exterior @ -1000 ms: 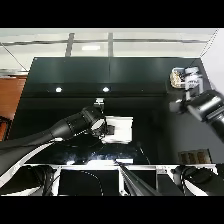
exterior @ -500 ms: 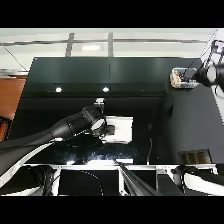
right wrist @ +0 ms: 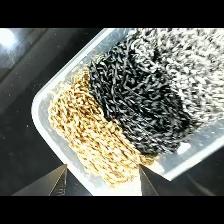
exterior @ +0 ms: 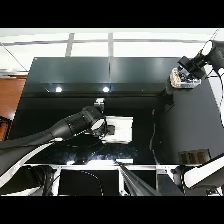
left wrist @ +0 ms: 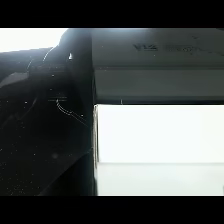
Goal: Fold the box and place the chain.
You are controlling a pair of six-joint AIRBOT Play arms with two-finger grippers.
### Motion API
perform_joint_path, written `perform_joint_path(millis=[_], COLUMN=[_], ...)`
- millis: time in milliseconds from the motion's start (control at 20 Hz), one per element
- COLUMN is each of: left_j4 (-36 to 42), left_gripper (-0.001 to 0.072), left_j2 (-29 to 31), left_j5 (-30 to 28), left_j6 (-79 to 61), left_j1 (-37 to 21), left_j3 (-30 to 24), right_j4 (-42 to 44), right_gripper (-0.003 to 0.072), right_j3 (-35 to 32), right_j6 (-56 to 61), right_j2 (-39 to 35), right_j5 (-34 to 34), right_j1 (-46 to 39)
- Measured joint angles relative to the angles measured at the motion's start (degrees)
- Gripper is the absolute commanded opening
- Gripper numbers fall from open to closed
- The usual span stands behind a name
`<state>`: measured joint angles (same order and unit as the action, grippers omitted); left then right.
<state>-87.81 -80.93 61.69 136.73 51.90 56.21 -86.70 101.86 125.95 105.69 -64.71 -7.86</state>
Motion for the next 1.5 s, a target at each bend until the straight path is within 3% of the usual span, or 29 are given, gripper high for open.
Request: perform_joint_path(millis=[550,600,650,750,800,850,1150,1500], left_j4=[0.0,0.0,0.0,0.0,0.0,0.0,0.0,0.0], left_gripper=[0.0026,0.0026,0.0026,0.0026,0.0026,0.0026,0.0026,0.0026], left_j2=[0.0,0.0,0.0,0.0,0.0,0.0,0.0,0.0], left_j5=[0.1,0.1,0.1,0.1,0.1,0.1,0.0,0.0], left_j6=[0.0,0.0,0.0,0.0,0.0,0.0,0.0,0.0], left_j1=[0.0,0.0,0.0,0.0,0.0,0.0,0.0,0.0], left_j3=[0.0,0.0,0.0,0.0,0.0,0.0,0.0,0.0], right_j4=[4.0,4.6,5.6,7.0,7.4,8.0,12.0,14.4], right_gripper=[0.0492,0.0463,0.0349,0.023,0.0081,0.0015,0.0011,0.001], right_j3=[1.3,1.3,1.3,1.3,1.3,1.3,1.5,1.5], right_j6=[3.6,3.6,3.7,3.8,3.7,3.4,-3.7,-17.6], right_j2=[5.4,5.9,6.3,7.0,7.3,7.4,4.6,-8.1], right_j5=[3.2,3.7,4.4,5.0,5.4,5.7,4.9,3.8], right_j1=[-0.4,-0.4,-0.4,-0.5,-0.7,-0.9,-3.3,-5.6])
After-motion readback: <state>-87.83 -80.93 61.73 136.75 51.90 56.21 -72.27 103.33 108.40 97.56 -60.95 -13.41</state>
